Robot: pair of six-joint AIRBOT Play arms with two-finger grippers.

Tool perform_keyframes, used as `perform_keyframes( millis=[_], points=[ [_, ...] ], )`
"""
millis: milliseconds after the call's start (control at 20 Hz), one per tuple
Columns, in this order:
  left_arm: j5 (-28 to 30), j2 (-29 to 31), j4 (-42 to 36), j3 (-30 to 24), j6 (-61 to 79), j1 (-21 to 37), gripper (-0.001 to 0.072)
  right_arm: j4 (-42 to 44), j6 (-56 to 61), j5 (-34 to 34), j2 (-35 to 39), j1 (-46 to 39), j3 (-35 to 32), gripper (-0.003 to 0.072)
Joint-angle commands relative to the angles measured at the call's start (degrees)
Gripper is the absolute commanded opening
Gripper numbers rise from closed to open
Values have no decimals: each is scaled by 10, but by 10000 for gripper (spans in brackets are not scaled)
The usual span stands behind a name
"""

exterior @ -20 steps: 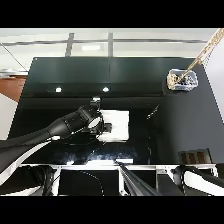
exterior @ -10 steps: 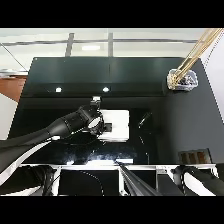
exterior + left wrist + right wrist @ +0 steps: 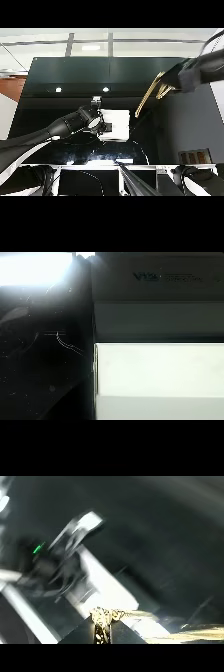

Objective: Fold the box and place the chain.

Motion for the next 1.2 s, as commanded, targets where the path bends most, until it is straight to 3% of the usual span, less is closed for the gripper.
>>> perform_keyframes(
  millis=[0,600,800,1000,1150],
  points=[
    [1,0,0,0,0,0,32,28,-8,6,1,55,-51,45],
    [3,0,0,0,0,0,32,89,-26,-45,0,94,-96,44],
    [3,0,0,0,0,0,32,88,-26,-68,0,94,-163,45],
    [3,0,0,0,0,0,32,49,-17,-136,0,94,-246,45],
    [3,0,0,0,0,0,33,82,-17,-172,-7,107,-293,45]
  ],
)
